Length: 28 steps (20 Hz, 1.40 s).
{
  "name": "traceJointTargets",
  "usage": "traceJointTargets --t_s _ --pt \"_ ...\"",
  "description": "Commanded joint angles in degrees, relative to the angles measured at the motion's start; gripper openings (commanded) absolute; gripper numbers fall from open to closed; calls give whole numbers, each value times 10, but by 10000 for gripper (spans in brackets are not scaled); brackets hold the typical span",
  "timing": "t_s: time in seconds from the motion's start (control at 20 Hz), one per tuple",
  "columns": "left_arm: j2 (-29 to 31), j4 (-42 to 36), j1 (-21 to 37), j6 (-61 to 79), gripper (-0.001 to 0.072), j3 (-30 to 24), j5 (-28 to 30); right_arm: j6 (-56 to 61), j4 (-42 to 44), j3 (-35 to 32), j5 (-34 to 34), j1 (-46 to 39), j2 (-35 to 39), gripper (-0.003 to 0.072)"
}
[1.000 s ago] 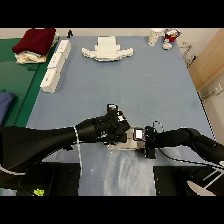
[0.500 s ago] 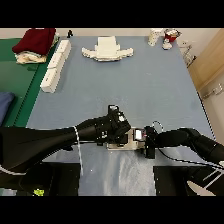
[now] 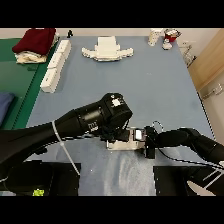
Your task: Fold the box.
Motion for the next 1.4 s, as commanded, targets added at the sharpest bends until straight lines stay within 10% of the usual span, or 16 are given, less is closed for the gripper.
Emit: traceJointTargets --t_s 0.0,0.45,0.75,0.8,0.85,1.35 --pt "26 -3 0 51 13 12 -14 0 0 0 0 0 0 509" --pt "47 -25 -10 405 12 -1 36 0 0 0 0 0 0 509" --pt "206 -54 91 748 17 -194 158 0 0 0 0 0 0 509" --pt "221 -87 120 815 264 -223 170 0 0 0 0 0 0 509" --pt "230 -114 145 869 680 -250 194 0 0 0 0 0 0 509" --pt "238 -409 284 1309 701 -484 460 0 0 0 0 0 0 509"
